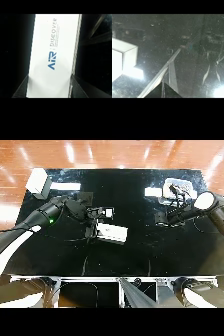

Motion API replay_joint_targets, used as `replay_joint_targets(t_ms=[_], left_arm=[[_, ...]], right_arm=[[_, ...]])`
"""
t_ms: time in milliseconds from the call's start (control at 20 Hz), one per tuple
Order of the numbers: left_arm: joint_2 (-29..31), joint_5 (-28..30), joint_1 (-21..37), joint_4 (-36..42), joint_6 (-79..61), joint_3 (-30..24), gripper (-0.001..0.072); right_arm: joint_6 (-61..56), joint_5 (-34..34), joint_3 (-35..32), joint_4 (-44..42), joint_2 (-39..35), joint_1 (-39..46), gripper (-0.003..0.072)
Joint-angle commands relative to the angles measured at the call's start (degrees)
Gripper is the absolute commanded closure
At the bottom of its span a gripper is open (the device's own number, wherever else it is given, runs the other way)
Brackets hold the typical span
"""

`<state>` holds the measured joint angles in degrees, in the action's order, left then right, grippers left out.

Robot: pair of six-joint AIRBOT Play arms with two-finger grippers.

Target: Fold the box and place the chain.

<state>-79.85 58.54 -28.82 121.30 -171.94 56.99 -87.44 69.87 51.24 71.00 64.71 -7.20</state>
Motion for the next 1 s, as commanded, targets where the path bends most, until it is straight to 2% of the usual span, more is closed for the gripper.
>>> replay_joint_targets(t_ms=[0, 200, 250, 350, 500, 700, 850, 950], left_arm=[[-0.1, -1.7, 0.0, -0.4, -0.1, -0.3, 0.0085], [-0.1, -1.7, 0.0, -0.4, -0.1, -0.3, 0.0117], [0.0, -1.6, 0.0, -0.4, -0.1, -0.3, 0.0171], [0.0, -1.6, 0.0, -0.4, -0.1, -0.2, 0.0694], [0.6, -0.9, 0.0, -0.7, 1.4, 0.9, 0.0688], [2.3, 4.3, 2.4, -4.5, 11.6, 6.3, 0.0690], [6.7, 6.2, 7.6, -7.0, 18.1, 7.4, 0.0691], [9.8, 10.3, 13.1, -8.8, 23.3, 7.3, 0.0691]], right_arm=[[0.0, 0.0, 0.0, 0.0, 0.0, 0.0, 0.0658], [0.0, 0.0, 0.0, 0.0, 0.0, 0.0, 0.0658], [0.0, 0.0, 0.0, 0.0, 0.0, 0.0, 0.0658], [0.0, 0.0, 0.0, 0.0, 0.0, 0.0, 0.0658], [0.0, 0.3, 0.0, 0.0, 0.0, 0.0, 0.0658], [0.0, 2.0, 0.0, -0.1, 0.0, 0.0, 0.0658], [0.0, 1.9, 0.0, -0.1, 0.0, 0.0, 0.0658], [0.0, 1.7, 0.0, -0.1, 0.0, 0.0, 0.0659]])
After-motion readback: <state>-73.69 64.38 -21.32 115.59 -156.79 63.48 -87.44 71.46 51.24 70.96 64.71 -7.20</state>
